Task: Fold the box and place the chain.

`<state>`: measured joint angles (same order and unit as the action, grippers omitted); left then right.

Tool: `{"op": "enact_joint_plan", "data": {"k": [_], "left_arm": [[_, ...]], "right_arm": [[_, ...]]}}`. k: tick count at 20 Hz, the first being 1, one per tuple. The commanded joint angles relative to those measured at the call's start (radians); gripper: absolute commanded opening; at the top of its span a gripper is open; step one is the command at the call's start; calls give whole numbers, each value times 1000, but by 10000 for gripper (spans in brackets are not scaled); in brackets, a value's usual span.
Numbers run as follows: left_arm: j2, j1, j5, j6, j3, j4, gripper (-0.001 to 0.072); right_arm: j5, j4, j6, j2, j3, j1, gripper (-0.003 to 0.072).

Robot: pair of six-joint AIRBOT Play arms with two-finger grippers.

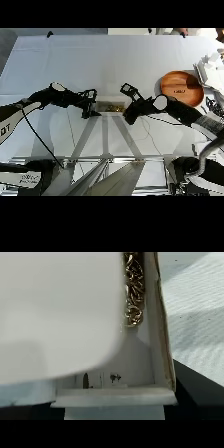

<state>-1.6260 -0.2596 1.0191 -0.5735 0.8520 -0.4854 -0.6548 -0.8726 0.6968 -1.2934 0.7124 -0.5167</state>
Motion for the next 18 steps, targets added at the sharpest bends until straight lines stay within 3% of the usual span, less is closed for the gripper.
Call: {"op": "enact_joint_plan", "data": {"k": [1, 2, 3, 8, 12, 18], "left_arm": [[0, 0, 2, -3, 0, -2, 276], [0, 0, 2, -3, 0, -2, 276], [0, 0, 2, -3, 0, -2, 276], [0, 0, 2, -3, 0, -2, 276], [0, 0, 2, -3, 0, -2, 276], [0, 0, 2, -3, 0, -2, 276]], "right_arm": [[-60, -31, 18, -1, 0, -2, 82], [-93, -54, 18, -1, 0, -2, 21], [-119, -71, 19, -1, 0, -2, 10], [-184, -73, 37, 4, 0, -2, 9], [-193, -73, 37, 79, 5, -1, 9], [-36, 37, 36, 173, 66, -2, 9]]}}
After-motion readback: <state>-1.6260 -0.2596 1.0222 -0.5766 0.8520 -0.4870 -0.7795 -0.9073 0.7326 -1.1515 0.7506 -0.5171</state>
